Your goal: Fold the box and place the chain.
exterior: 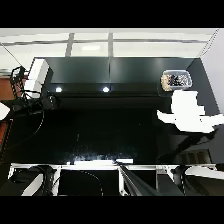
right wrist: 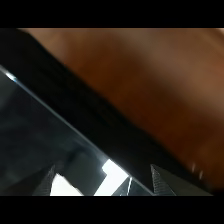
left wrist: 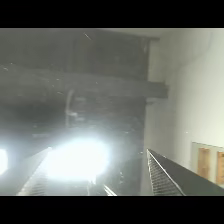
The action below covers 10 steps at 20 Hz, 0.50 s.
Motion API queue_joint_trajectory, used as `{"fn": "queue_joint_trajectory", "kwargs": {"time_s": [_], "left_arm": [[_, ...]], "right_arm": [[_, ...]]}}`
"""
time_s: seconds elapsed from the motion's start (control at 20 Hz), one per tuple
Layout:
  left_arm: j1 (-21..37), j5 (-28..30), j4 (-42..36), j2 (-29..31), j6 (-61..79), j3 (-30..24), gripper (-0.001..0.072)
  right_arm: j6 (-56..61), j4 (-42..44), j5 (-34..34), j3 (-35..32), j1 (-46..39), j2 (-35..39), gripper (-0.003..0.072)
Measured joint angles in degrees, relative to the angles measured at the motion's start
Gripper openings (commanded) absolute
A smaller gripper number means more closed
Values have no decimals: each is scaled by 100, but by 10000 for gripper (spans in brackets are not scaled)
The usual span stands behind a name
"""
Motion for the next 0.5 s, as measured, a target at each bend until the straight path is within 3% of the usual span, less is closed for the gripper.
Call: {"fn": "queue_joint_trajectory", "kwargs": {"time_s": [0.2,0.5], "left_arm": [[42,-92,-170,-22,42,11,704],[52,-109,-212,-26,61,13,703]], "right_arm": [[-1690,1447,1305,538,-444,-1003,720],[-2380,1965,2345,713,-378,-1768,720]]}}
